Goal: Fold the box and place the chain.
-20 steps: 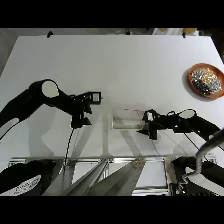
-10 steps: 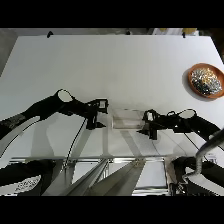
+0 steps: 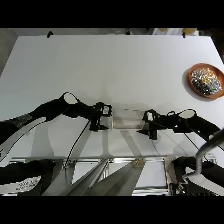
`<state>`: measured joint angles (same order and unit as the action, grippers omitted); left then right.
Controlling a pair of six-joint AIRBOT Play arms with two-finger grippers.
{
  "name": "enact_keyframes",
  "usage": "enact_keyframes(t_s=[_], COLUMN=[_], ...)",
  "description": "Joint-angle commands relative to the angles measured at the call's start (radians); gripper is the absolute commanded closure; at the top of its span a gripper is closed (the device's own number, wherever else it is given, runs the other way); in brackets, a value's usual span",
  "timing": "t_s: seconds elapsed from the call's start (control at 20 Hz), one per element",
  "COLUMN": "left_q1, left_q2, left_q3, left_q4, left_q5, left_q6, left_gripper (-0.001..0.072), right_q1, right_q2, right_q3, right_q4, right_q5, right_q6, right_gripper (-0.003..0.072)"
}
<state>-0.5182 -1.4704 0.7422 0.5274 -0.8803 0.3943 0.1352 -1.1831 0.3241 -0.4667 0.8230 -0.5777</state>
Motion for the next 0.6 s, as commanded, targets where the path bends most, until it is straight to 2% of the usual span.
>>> enact_keyframes(t_s=[0.0,0.55], left_q1=[-0.01,-0.053], left_q2=[-0.003,-0.023], left_q3=[0.0,-0.001], left_q4=[-0.023,-0.048], left_q5=[0.009,0.032], left_q6=[0.01,0.009], left_gripper=[0.0011,0.001], right_q1=[0.0,0.0], right_q2=[0.001,0.001], right_q3=[0.0,0.0], right_q4=[0.0,0.0], right_q5=[0.0,0.0], right_q6=[0.0,0.0], right_gripper=[0.0357,0.0357])
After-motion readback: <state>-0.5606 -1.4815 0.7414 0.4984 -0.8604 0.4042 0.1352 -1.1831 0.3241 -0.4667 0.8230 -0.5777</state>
